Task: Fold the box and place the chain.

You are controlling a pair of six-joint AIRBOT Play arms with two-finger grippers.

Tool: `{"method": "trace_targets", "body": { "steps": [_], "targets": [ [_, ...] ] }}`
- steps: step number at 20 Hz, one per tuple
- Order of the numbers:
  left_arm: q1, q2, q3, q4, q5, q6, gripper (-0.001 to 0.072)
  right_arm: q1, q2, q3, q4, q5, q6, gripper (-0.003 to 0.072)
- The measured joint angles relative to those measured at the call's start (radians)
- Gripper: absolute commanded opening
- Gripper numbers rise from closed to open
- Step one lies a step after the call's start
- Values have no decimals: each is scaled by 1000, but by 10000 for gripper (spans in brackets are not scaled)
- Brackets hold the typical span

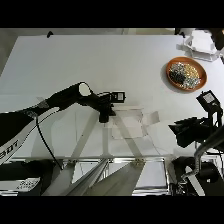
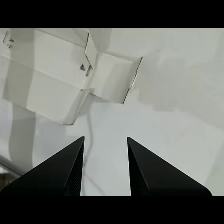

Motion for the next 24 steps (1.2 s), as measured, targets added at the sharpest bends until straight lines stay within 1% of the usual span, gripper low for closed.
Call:
{"method": "trace_targets", "body": {
  "steps": [2, 5, 9, 11, 12, 17, 18, 20, 21, 22, 24],
  "targets": [
    [0, -1, 17, 31, -41, -9, 4, 0, 0, 0, 0, 0, 0, 302],
    [0, -2, 60, 111, -99, -57, 5, 0, 0, 0, 0, 0, 0, 302],
    [-5, -2, 85, 138, -97, -92, 20, 0, 0, 0, 0, 0, 0, 302],
    [-5, -2, 89, 138, -84, -100, 162, 0, 0, 0, 0, -1, 0, 302],
    [-6, -2, 90, 137, -80, -104, 162, 0, 0, 0, 0, 0, 0, 302],
    [-6, -2, 93, 114, -72, -113, 162, 0, 0, 0, 0, 0, 0, 302],
    [-6, -2, 93, 103, -71, -115, 148, 0, 0, 0, 0, 0, 0, 302],
    [-6, -5, 93, 91, -67, -116, 145, 0, 0, 0, 0, 0, 0, 302],
    [-6, -8, 93, 85, -65, -116, 121, 0, 0, 0, 0, 0, 0, 302],
    [-6, -13, 93, 82, -64, -116, 14, 0, 0, 0, 0, 0, 0, 302],
    [-7, -22, 94, 74, -63, -115, 8, 0, 0, 0, 0, 0, 0, 302]
  ]
}}
